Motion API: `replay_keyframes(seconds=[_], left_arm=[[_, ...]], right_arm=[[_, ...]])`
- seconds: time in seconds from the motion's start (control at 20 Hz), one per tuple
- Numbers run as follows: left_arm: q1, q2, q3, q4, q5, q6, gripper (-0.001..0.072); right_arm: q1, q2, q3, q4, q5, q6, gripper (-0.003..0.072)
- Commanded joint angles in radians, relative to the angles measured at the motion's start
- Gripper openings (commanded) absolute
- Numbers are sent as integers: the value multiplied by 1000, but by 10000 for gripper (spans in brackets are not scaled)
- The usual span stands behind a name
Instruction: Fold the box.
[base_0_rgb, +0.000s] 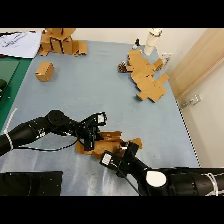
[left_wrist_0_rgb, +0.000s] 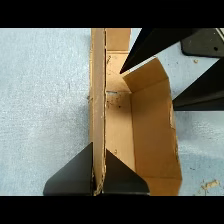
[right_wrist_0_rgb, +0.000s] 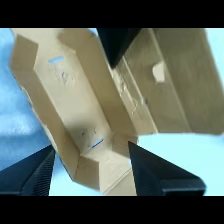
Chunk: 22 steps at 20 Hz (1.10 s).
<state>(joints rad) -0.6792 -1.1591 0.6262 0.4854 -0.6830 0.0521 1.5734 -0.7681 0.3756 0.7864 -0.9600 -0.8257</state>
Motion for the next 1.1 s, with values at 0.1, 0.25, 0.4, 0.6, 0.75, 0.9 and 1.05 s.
replay_keyframes(seconds=[0.1, 0.25, 0.4, 0.6, 0.75, 0.9, 1.05], left_arm=[[0, -1, 0, 0, 0, 0, 12], [0, 0, 0, 0, 0, 0, 12], [0, 0, 0, 0, 0, 0, 13], [0, 0, 0, 0, 0, 0, 13], [0, -1, 0, 0, 0, 0, 13], [-1, 0, 0, 0, 0, 0, 13], [0, 0, 0, 0, 0, 0, 13]], right_arm=[[-22, 156, -92, 8, 43, -31, 718], [-57, 182, -109, -77, 44, -32, 717], [-127, 182, -123, -83, 117, -65, 718], [-243, 182, -133, -60, 281, -144, 717], [-393, 183, -133, 138, 394, -377, 718], [-544, 184, -133, 423, 464, -723, 717], [-696, 183, -129, 759, 481, -1138, 717]])
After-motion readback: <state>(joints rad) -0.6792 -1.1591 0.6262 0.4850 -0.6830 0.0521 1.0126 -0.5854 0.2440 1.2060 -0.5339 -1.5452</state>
